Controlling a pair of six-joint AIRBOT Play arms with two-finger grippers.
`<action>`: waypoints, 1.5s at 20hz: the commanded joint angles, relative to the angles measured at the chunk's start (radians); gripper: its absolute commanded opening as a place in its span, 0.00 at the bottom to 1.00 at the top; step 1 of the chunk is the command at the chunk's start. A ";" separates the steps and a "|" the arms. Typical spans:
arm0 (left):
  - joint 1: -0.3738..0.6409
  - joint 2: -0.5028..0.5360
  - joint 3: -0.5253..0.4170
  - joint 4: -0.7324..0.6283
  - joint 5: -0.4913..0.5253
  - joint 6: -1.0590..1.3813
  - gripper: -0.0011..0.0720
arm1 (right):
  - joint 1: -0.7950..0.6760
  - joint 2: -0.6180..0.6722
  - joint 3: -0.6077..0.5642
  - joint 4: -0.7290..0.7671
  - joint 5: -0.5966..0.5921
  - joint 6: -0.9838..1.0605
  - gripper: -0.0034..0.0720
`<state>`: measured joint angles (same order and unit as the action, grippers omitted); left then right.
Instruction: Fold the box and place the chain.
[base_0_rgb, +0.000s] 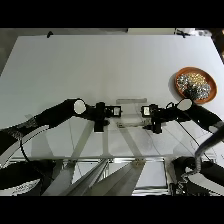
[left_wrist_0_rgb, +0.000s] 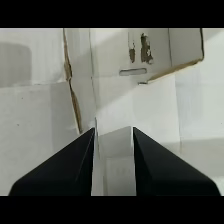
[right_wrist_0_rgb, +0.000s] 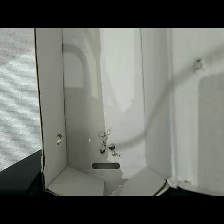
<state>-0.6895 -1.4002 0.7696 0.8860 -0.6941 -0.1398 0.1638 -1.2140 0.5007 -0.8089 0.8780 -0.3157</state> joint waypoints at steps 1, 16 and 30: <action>-0.010 -0.001 0.000 -0.037 0.010 0.010 0.38 | 0.000 0.000 0.000 0.000 0.000 0.000 0.65; -0.059 -0.001 0.000 -0.087 0.079 0.069 0.27 | 0.000 0.000 0.000 0.000 0.000 0.000 0.65; -0.158 -0.006 0.000 -0.128 0.172 0.072 0.03 | 0.000 0.000 0.000 0.000 0.000 0.000 0.65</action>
<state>-0.8352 -1.4025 0.7692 0.7670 -0.5411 -0.0669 0.1635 -1.2140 0.5011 -0.8097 0.8787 -0.3161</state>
